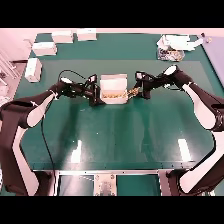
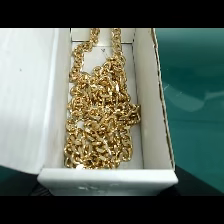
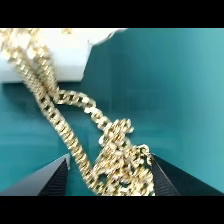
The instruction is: Fold the box and place the chain.
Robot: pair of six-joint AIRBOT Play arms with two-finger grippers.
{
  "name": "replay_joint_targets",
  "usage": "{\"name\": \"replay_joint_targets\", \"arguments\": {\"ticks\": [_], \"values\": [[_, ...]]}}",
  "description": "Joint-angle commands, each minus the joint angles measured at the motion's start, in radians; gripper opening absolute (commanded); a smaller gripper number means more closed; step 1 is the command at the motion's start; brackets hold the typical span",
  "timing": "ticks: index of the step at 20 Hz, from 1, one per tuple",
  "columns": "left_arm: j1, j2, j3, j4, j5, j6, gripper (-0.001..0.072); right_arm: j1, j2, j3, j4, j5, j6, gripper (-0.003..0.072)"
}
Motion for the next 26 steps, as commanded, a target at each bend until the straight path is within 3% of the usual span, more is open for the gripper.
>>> {"name": "replay_joint_targets", "arguments": {"ticks": [1, 6, 7, 9, 16, 26], "values": [[0.001, 0.001, 0.001, 0.000, 0.000, 0.000, 0.0447, 0.010, -0.030, 0.037, -0.066, -0.003, 0.060, 0.0518], [0.001, 0.001, 0.001, 0.000, 0.000, 0.000, 0.0447, 0.012, -0.032, 0.043, -0.101, 0.084, 0.126, 0.0196], [0.001, 0.001, 0.001, -0.001, 0.000, 0.000, 0.0447, 0.012, -0.032, 0.043, -0.101, 0.111, 0.135, 0.0171], [0.001, 0.001, 0.001, -0.001, 0.000, 0.000, 0.0447, 0.012, -0.031, 0.043, -0.101, 0.126, 0.180, 0.0010], [0.001, 0.001, 0.001, -0.003, 0.000, 0.000, 0.0447, 0.036, 0.041, 0.043, -0.004, 0.125, 0.232, 0.0007], [0.001, 0.001, 0.001, -0.003, 0.000, 0.000, 0.0447, 0.075, 0.255, 0.043, -0.002, 0.127, 0.329, 0.0007]]}}
